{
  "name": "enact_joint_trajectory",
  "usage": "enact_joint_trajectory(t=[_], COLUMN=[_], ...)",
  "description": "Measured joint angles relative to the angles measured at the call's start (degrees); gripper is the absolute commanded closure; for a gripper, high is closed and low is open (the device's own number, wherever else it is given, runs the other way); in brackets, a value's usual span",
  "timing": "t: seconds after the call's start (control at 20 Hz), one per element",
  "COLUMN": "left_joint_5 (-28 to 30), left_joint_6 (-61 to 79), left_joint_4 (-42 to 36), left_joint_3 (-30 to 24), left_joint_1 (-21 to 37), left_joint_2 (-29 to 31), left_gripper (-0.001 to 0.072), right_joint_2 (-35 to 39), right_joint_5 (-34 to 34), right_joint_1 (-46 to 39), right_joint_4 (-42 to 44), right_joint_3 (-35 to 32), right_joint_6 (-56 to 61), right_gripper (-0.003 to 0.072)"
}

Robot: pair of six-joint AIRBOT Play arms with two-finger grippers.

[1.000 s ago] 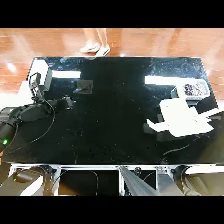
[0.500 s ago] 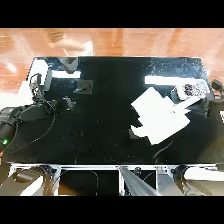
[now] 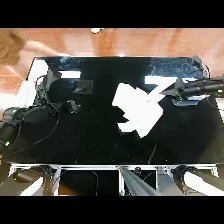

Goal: Fold the box and place the chain.

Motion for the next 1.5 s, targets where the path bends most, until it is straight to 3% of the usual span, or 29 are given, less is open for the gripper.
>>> enact_joint_trajectory(t=[0.15,0.5,0.8,0.85,0.9,1.05,1.2,1.35,1.5], left_joint_5=[-0.02,-0.11,-0.02,0.02,0.07,0.2,0.37,0.98,1.22], left_joint_6=[0.02,0.02,0.0,0.02,0.02,0.02,0.02,0.02,0.02], left_joint_4=[-0.02,-0.04,-0.31,-0.44,-0.46,-0.61,-0.63,-0.66,-0.68], left_joint_3=[0.0,0.0,0.0,0.0,0.0,0.0,0.0,0.02,0.02], left_joint_1=[-2.08,-4.66,-4.96,-4.96,-4.96,-4.96,-4.96,-4.96,-4.96], left_joint_2=[0.0,0.0,0.0,0.0,0.0,0.0,0.0,0.0,0.0], left_gripper=[0.0101,0.0101,0.0101,0.0101,0.0101,0.0101,0.0101,0.0101,0.0101], right_joint_2=[5.73,14.45,15.54,15.56,15.56,15.67,15.67,15.65,14.93], right_joint_5=[-12.0,-41.51,-57.13,-57.86,-57.9,-55.1,-44.02,-27.28,-16.37], right_joint_1=[8.9,29.03,44.37,45.44,46.03,46.03,40.68,27.56,12.02], right_joint_4=[-2.14,-6.95,-7.61,-7.72,-7.8,-7.96,-8.59,-10.03,-10.8], right_joint_3=[-5.75,-26.05,-36.81,-37.88,-38.58,-39.63,-37.42,-32.63,-30.01], right_joint_6=[5.9,25.0,36.94,38.32,39.28,40.39,35.06,26.6,18.14], right_gripper=[0.0648,0.0648,0.0645,0.0368,-0.0032,-0.0015,-0.0014,-0.0014,-0.0013])
